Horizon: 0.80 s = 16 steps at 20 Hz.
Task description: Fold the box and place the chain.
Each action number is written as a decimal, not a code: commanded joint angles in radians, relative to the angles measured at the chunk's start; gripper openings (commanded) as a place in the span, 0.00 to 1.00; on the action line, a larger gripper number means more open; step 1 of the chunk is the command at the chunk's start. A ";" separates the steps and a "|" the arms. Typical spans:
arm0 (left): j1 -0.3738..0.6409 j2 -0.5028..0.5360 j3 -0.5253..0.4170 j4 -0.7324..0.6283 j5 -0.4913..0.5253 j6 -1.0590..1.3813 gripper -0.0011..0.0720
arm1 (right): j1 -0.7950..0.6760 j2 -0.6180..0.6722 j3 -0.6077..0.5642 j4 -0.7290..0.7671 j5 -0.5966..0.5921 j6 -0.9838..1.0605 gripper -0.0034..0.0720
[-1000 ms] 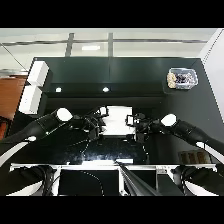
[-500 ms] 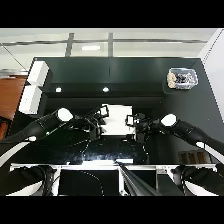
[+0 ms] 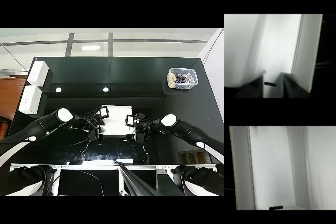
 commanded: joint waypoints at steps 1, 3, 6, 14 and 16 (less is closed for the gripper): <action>0.000 0.011 0.001 0.000 -0.006 -0.001 0.21 | 0.000 0.000 0.000 0.000 0.000 0.001 0.87; 0.012 0.048 0.001 0.031 -0.006 -0.015 0.05 | 0.000 0.000 0.000 0.000 0.000 0.001 0.87; 0.069 0.132 0.001 0.128 -0.032 -0.164 0.05 | 0.000 0.000 0.000 0.000 0.000 0.001 0.87; 0.460 0.308 0.001 0.149 -0.219 -0.819 0.05 | 0.000 0.000 0.000 0.000 0.000 0.001 0.87; 0.540 0.286 -0.010 0.151 -0.295 -0.973 0.05 | 0.000 0.000 0.000 0.000 0.000 0.001 0.87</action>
